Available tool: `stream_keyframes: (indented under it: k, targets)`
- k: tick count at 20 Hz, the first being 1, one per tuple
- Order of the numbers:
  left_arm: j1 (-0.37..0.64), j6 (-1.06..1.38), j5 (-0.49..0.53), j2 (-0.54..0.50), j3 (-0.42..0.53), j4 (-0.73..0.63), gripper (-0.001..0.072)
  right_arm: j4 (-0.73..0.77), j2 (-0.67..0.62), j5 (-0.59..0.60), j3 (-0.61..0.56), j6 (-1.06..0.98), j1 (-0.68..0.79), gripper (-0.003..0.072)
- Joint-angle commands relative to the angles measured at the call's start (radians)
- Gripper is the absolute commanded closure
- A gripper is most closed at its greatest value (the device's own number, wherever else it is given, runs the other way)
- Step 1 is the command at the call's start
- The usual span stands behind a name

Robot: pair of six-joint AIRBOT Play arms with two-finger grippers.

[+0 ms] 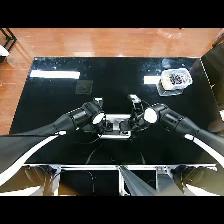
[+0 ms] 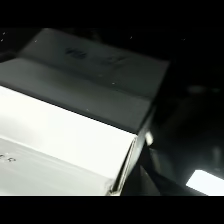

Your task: Fold the box and place the chain.

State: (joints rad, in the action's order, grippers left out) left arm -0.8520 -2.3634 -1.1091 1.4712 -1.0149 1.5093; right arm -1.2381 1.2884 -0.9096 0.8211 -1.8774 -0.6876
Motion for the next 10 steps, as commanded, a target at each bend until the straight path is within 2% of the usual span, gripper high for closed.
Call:
stream_keyframes:
  k: [1,6,10]
  targets:
    - [0.000,0.000,0.001,0.000,-0.001,0.001,0.0687,-0.196,0.001,-0.053,0.037,-0.206,-0.075,0.0231]
    - [0.001,0.000,0.001,0.000,-0.001,0.001,0.0687,-0.238,0.004,-0.108,0.069,-0.304,-0.095,0.0354]
    - [0.000,0.000,-0.001,0.000,-0.001,0.000,0.0687,-0.240,0.069,-0.163,0.145,-0.320,-0.095,0.0355]
